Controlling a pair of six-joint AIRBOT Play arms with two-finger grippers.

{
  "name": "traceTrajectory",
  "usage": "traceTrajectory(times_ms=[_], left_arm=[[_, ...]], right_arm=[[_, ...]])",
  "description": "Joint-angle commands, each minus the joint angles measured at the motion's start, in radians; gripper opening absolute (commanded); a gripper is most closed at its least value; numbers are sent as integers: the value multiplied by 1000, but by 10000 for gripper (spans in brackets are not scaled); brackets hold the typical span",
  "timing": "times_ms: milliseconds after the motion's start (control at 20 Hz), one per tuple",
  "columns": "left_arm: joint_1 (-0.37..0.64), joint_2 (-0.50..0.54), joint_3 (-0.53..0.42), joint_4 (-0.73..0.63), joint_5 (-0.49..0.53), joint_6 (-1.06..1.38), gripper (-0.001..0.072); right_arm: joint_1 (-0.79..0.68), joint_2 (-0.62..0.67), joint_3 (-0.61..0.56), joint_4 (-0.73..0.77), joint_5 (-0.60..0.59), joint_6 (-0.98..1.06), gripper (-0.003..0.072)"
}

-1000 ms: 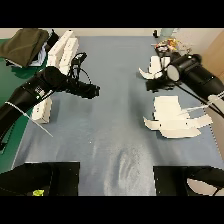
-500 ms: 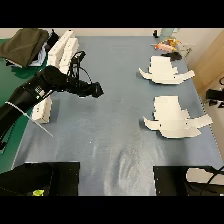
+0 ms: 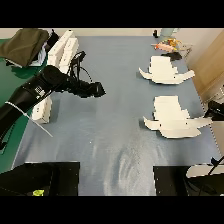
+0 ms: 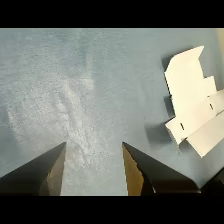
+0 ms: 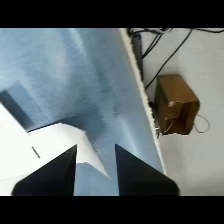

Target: Fold the box.

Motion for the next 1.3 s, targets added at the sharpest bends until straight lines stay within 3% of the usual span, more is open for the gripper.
traceTrajectory(times_ms=[0,150,300,400,750,850,950,1250], left_arm=[[1,0,0,-5,-30,1,527],[1,0,0,-5,-33,5,528],[1,0,0,9,-49,13,527],[12,4,0,30,-106,17,527],[193,10,0,56,-460,97,527],[237,10,0,55,-500,117,527],[257,10,0,55,-503,126,527],[255,10,0,52,-502,147,527]], right_arm=[[-11,-40,0,114,127,-94,188],[0,-42,0,336,235,-116,5],[64,-10,-39,517,269,-114,4],[148,85,-149,605,184,-108,4],[526,481,-610,533,-204,98,2],[595,546,-683,525,-310,179,15],[625,542,-695,517,-298,205,244],[627,444,-685,517,-238,227,220]])
